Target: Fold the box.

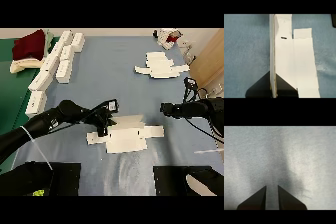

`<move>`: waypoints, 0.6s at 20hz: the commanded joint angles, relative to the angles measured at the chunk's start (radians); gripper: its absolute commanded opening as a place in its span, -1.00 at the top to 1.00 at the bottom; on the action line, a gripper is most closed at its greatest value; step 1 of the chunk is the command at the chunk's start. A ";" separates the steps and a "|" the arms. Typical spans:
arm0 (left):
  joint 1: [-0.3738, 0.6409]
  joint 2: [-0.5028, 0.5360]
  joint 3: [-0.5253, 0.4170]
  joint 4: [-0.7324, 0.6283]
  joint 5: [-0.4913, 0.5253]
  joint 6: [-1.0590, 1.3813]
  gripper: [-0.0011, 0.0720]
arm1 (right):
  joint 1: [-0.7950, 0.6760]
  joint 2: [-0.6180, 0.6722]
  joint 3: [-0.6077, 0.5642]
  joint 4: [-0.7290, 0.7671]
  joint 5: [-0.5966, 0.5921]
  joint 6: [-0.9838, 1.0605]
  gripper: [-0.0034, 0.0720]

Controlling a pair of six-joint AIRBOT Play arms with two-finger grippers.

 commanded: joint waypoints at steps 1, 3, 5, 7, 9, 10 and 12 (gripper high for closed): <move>0.075 -0.001 0.030 -0.003 -0.123 -0.006 0.93 | 0.000 0.000 0.001 0.008 0.000 0.000 0.33; 0.073 -0.013 0.031 -0.003 -0.133 -0.005 0.93 | 0.000 0.000 0.001 0.009 0.000 0.000 0.33; 0.073 -0.043 0.031 -0.003 -0.161 -0.003 0.93 | 0.000 0.000 0.001 0.014 0.000 0.000 0.33; 0.073 -0.072 0.031 -0.003 -0.173 -0.004 0.93 | 0.001 0.000 0.001 0.025 0.000 0.000 0.33; 0.073 -0.092 0.031 -0.003 -0.174 -0.003 0.93 | 0.001 0.000 0.001 0.039 0.000 0.000 0.33; 0.073 -0.096 0.030 -0.003 -0.173 -0.004 0.93 | 0.001 0.000 0.001 0.042 0.000 0.000 0.33; 0.073 -0.098 0.031 -0.003 -0.167 -0.004 0.93 | 0.001 0.000 0.001 0.042 0.000 0.000 0.33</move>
